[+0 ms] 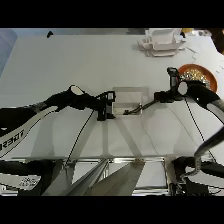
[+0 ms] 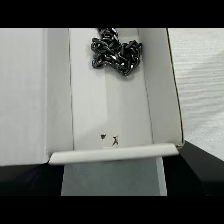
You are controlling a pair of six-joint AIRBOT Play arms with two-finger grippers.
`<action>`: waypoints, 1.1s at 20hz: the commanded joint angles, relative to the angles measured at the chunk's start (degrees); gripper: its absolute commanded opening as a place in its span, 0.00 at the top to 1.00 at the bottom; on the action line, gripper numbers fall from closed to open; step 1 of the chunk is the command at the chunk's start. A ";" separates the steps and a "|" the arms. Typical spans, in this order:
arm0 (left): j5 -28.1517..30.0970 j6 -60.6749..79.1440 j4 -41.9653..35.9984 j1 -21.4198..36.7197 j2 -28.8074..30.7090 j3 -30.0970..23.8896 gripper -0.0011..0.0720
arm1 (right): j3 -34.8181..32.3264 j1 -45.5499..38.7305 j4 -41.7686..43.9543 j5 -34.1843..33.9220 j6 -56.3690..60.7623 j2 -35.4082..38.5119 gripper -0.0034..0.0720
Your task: Fold the box and place the chain.
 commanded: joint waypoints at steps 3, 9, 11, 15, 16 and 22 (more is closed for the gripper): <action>0.02 0.00 0.00 0.02 0.04 -0.02 0.97 | -0.04 0.00 -0.13 1.09 -1.88 2.45 0.93; 0.00 0.00 0.00 0.02 0.04 -0.02 0.97 | -0.04 0.00 0.17 7.85 -4.17 18.53 0.93; 0.00 0.00 0.00 0.02 0.04 -0.02 0.97 | -0.04 0.00 0.09 6.69 -4.15 22.80 0.93; 0.00 0.00 0.00 0.02 0.04 -0.02 0.97 | -0.04 0.00 -0.02 5.68 -5.11 18.93 0.60; 0.00 0.00 0.00 0.02 0.04 -0.02 0.97 | -0.04 0.00 -0.02 5.70 -5.11 16.81 0.59; 0.00 0.00 0.00 0.02 0.04 -0.02 0.97 | -0.04 0.17 0.35 4.35 -5.20 5.40 0.65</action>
